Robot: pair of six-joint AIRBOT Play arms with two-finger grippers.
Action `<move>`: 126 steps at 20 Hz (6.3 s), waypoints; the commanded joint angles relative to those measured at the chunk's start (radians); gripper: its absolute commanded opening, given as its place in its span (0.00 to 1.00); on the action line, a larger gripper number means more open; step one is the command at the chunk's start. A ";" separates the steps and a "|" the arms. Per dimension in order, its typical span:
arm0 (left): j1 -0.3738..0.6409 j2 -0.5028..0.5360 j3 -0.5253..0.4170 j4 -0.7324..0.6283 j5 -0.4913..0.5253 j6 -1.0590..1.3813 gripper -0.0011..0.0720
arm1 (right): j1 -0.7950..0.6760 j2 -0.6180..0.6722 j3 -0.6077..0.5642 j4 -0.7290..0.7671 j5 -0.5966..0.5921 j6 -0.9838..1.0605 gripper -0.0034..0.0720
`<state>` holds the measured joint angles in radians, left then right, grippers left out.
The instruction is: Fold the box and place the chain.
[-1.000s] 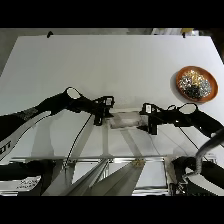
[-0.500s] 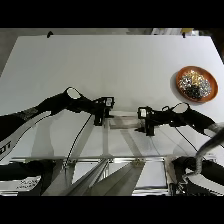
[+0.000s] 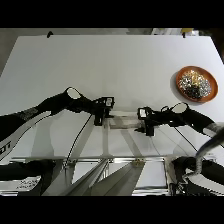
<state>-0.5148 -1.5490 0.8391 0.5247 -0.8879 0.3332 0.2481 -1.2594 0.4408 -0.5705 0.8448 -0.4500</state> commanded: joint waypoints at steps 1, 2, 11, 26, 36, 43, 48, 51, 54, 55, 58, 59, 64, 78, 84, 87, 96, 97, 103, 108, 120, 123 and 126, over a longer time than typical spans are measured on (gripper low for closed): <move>0.000 0.000 0.000 0.000 0.001 0.000 0.03 | 0.001 -0.001 -0.001 -0.009 0.000 0.008 0.58; 0.000 0.000 0.000 0.000 0.001 0.000 0.03 | 0.001 -0.001 -0.001 -0.010 0.000 0.008 0.57; 0.000 0.000 0.000 0.000 0.001 0.000 0.03 | -0.026 -0.001 -0.002 -0.016 0.008 0.007 0.59; 0.000 0.000 0.000 0.000 0.001 0.000 0.03 | -0.026 0.000 -0.001 -0.020 0.008 0.007 0.59; 0.000 0.001 0.000 0.002 -0.003 -0.001 0.03 | -0.026 0.000 -0.001 -0.020 0.008 0.007 0.59; 0.005 0.104 0.000 0.118 -0.013 -0.031 0.46 | -0.026 0.000 -0.001 -0.020 0.008 0.007 0.59; 0.005 0.203 0.000 0.417 -0.014 -0.404 0.83 | -0.026 0.000 -0.001 -0.020 0.008 0.007 0.59; 0.005 0.294 0.000 0.603 -0.076 -0.676 0.64 | -0.026 0.000 -0.001 -0.020 0.008 0.007 0.59; -0.006 0.394 0.000 0.608 -0.207 -0.716 0.02 | -0.026 0.000 -0.001 -0.020 0.008 0.007 0.59; -0.024 0.421 0.000 0.599 -0.234 -0.723 0.02 | -0.026 0.000 -0.001 -0.020 0.008 0.007 0.59; -0.135 0.464 0.000 0.560 -0.206 -0.768 0.02 | -0.026 0.000 -0.001 -0.020 0.008 0.007 0.59; -0.183 0.461 0.000 0.547 -0.166 -0.780 0.02 | -0.026 0.000 -0.001 -0.020 0.008 0.007 0.59; -0.378 0.394 0.000 0.515 0.207 -0.894 0.02 | -0.026 0.000 -0.001 -0.020 0.008 0.007 0.59; -0.346 0.098 0.000 0.429 0.598 -1.303 0.02 | -0.026 0.000 -0.001 -0.020 0.008 0.007 0.59; -0.318 0.213 0.000 0.481 0.493 -1.302 0.02 | -0.026 0.000 -0.001 -0.020 0.008 0.007 0.59; -0.296 0.317 0.000 0.558 0.377 -1.302 0.02 | -0.026 0.000 -0.001 -0.020 0.007 0.007 0.59; -0.238 0.378 -0.071 0.740 -0.009 -1.171 0.02 | -0.026 0.000 -0.001 -0.020 0.007 0.007 0.59; -0.233 0.364 -0.085 0.718 0.000 -1.116 0.02 | -0.026 0.000 -0.001 -0.020 0.008 0.007 0.59; -0.200 0.260 -0.095 0.642 0.030 -0.935 0.18 | -0.026 0.000 -0.001 -0.020 0.007 0.007 0.59; -0.198 0.258 -0.095 0.632 0.126 -0.787 0.48 | -0.026 0.000 -0.001 -0.020 0.007 0.007 0.59; -0.240 0.258 -0.096 0.555 0.146 -0.691 0.38 | -0.026 0.000 -0.001 -0.020 0.007 0.007 0.59; -0.264 0.240 -0.096 0.542 0.140 -0.691 0.29 | -0.026 0.000 -0.001 -0.020 0.007 0.007 0.59; -0.266 0.234 -0.096 0.516 0.153 -0.692 0.29 | -0.026 0.000 -0.001 -0.020 0.007 0.007 0.59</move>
<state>-0.7723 -1.3079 0.7437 1.0683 -0.7422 -0.3614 0.2218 -1.2598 0.4397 -0.5907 0.8520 -0.4435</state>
